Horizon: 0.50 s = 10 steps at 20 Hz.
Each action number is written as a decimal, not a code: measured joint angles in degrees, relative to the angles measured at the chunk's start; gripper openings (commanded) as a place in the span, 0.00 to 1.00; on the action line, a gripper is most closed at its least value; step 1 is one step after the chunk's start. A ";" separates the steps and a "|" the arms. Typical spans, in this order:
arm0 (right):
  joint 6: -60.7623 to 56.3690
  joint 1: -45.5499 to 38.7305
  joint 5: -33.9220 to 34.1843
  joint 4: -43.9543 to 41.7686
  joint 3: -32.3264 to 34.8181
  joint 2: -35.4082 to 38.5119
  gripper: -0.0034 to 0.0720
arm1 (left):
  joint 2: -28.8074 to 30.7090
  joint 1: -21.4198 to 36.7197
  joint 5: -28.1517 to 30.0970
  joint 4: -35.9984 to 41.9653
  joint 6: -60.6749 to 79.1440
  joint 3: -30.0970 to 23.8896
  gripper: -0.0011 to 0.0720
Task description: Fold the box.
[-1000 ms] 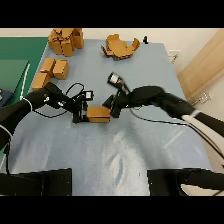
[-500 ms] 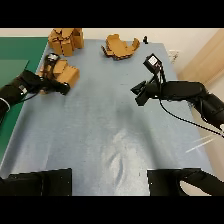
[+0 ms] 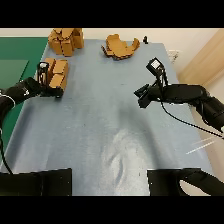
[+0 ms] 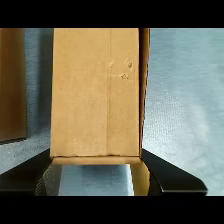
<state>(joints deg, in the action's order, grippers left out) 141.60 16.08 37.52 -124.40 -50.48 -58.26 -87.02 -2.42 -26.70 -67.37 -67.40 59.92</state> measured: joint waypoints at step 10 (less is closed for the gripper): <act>-1.49 0.00 0.63 0.11 0.07 -0.02 0.05 | -2.93 0.90 5.97 -3.26 -3.23 0.66 0.08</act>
